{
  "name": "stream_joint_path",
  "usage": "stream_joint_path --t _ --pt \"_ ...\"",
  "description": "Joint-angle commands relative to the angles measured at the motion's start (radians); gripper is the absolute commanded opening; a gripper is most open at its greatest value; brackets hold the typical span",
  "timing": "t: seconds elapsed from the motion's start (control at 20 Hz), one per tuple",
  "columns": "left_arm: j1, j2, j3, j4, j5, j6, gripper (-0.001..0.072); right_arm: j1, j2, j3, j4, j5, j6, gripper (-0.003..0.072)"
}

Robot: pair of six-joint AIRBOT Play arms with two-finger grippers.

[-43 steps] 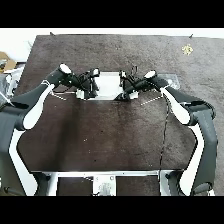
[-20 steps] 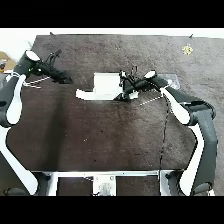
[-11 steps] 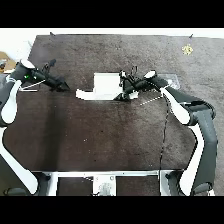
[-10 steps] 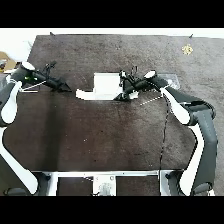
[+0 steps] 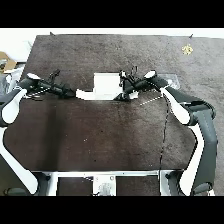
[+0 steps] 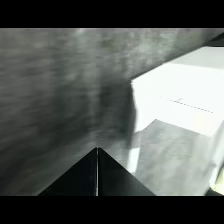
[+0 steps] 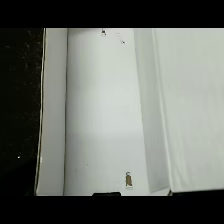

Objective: Fold the box and place the chain.

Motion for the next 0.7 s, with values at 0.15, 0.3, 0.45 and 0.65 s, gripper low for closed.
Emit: stream_joint_path --t 0.15,0.3,0.45,0.65 --pt "-0.044 0.001 -0.007 -0.171 -0.011 0.077 0.0013 0.000 0.000 0.000 0.000 0.000 0.000 0.0508" --pt "-0.045 0.001 -0.007 -0.170 -0.041 0.076 0.0407 0.000 0.000 0.000 0.000 0.001 0.000 0.0509" --pt "-0.045 0.001 -0.007 -0.171 -0.056 0.076 0.0403 0.000 0.000 0.000 0.000 0.001 0.000 0.0508" --pt "-0.076 0.001 -0.006 -0.175 -0.043 0.076 0.0404 0.000 0.000 0.000 0.000 0.001 0.000 0.0508"
